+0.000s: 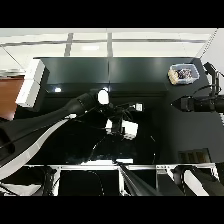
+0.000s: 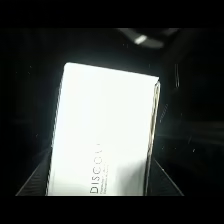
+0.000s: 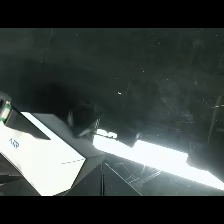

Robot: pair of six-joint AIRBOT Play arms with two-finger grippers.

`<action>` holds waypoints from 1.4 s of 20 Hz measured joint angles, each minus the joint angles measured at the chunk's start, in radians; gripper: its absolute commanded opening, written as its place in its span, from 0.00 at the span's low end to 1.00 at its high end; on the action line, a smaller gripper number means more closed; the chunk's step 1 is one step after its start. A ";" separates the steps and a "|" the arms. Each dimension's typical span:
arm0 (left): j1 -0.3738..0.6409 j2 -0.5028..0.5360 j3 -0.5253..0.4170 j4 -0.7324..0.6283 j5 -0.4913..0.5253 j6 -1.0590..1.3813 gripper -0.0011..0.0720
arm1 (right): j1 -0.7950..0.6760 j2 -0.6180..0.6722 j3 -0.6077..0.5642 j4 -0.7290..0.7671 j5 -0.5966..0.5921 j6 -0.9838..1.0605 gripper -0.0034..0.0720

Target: Fold the box and place the chain.

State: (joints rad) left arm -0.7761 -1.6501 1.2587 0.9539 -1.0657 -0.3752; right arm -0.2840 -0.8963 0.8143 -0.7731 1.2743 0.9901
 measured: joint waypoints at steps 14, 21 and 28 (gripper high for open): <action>0.214 0.231 0.109 0.539 -0.386 -0.632 0.31 | 0.000 0.000 0.000 -0.010 0.007 0.000 0.08; 0.783 0.494 -0.196 0.607 -0.462 -0.854 0.33 | 0.000 0.000 0.000 -0.011 0.033 0.001 0.08; 1.365 0.549 -0.292 0.542 -0.372 -0.882 0.33 | 0.000 0.000 0.000 -0.010 0.025 0.001 0.08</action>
